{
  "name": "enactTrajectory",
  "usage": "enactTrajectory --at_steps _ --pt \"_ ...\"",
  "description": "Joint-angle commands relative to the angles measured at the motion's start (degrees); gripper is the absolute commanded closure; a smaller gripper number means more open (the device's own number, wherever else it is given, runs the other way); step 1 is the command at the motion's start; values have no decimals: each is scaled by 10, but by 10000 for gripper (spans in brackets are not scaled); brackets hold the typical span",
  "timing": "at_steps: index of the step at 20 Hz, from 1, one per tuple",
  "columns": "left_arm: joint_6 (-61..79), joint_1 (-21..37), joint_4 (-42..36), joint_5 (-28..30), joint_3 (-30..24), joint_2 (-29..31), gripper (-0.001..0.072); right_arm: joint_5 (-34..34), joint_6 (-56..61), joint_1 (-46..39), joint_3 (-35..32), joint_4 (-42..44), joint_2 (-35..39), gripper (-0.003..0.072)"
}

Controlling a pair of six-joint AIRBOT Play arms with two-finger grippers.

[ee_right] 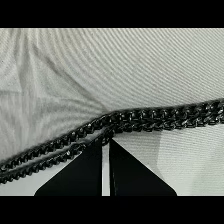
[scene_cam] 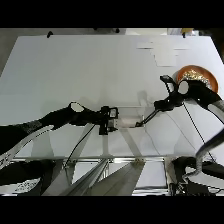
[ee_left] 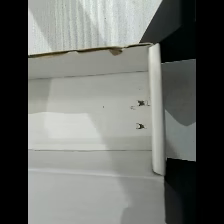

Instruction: Fold the box and place the chain.

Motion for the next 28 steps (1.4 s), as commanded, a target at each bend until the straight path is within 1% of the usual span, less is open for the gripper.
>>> enactTrajectory --at_steps 1,4,7,11,13,16,19,21,23,26,28 --pt "0 0 0 0 0 0 502 36 -5 0 0 -1 21 670" --pt "0 0 0 0 0 0 502 74 -5 0 0 1 77 670" --pt "0 0 0 0 0 0 502 117 -15 0 0 30 153 670" --pt "0 0 0 0 0 0 502 174 -50 0 0 125 271 670" --pt "0 0 0 0 0 0 502 188 -53 0 0 165 326 670" --pt "0 0 0 0 0 0 502 193 -66 0 0 230 385 670" --pt "0 0 0 0 0 0 502 183 -85 0 0 313 413 670" --pt "0 0 0 0 0 0 502 181 -107 0 0 377 414 670" --pt "0 0 0 0 0 0 502 168 -124 0 0 421 414 670" --pt "0 0 0 0 0 0 502 146 -127 5 0 437 414 670" --pt "0 0 0 0 0 0 502 119 -141 37 0 435 414 670"
